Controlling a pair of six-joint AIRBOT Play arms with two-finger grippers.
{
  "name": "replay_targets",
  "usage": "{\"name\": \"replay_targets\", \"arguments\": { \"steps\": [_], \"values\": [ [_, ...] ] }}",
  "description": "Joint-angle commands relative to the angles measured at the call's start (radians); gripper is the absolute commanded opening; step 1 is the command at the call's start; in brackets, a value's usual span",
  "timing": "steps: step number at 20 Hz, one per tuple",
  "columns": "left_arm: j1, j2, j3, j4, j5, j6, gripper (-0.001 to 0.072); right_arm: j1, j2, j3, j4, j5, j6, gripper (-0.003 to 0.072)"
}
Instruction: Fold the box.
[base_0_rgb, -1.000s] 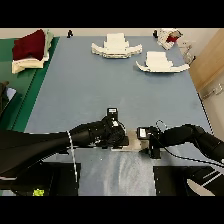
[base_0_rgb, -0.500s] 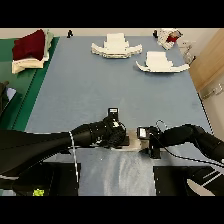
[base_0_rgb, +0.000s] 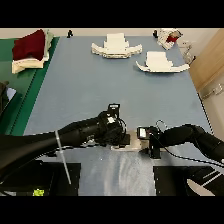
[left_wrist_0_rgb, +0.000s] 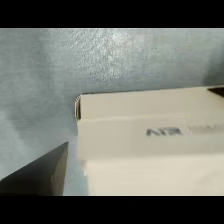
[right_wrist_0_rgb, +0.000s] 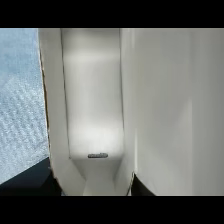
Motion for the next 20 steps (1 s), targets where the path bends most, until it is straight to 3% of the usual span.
{"name": "replay_targets", "arguments": {
  "steps": [1, 2, 3, 4, 5, 11, 14, 16, 19, 20],
  "values": [
    [0.000, 0.125, 0.006, 0.002, -0.140, 0.023, 0.0490, 0.000, 0.001, 0.000, 0.000, 0.000, 0.000, 0.0489],
    [0.000, 0.165, 0.006, 0.002, -0.180, 0.023, 0.0489, 0.000, 0.001, 0.000, 0.001, 0.000, 0.000, 0.0489],
    [0.000, 0.195, 0.005, 0.006, -0.209, 0.024, 0.0426, 0.000, 0.001, 0.000, 0.000, 0.000, 0.000, 0.0489],
    [0.000, 0.220, 0.005, 0.018, -0.224, 0.049, 0.0138, 0.000, 0.001, 0.000, 0.000, 0.000, 0.000, 0.0489],
    [0.000, 0.235, 0.004, 0.032, -0.218, 0.103, 0.0013, 0.000, 0.001, 0.000, 0.000, 0.000, 0.000, 0.0489],
    [0.002, 0.237, 0.001, 0.091, -0.127, 0.426, 0.0012, 0.000, 0.001, 0.000, 0.000, 0.000, 0.000, 0.0489],
    [0.108, 0.295, -0.065, 0.043, -0.126, 0.718, 0.0012, 0.000, 0.001, 0.000, 0.000, 0.000, 0.000, 0.0489],
    [0.253, 0.351, -0.135, -0.092, -0.110, 1.011, 0.0012, 0.000, 0.001, 0.000, 0.000, 0.000, 0.000, 0.0489],
    [0.456, 0.418, -0.243, -0.378, -0.074, 1.695, 0.0014, 0.000, 0.001, 0.000, 0.000, 0.000, 0.000, 0.0489],
    [0.513, 0.426, -0.280, -0.448, -0.046, 1.840, 0.0111, 0.000, 0.001, 0.000, 0.000, 0.000, 0.000, 0.0490]
  ]
}}
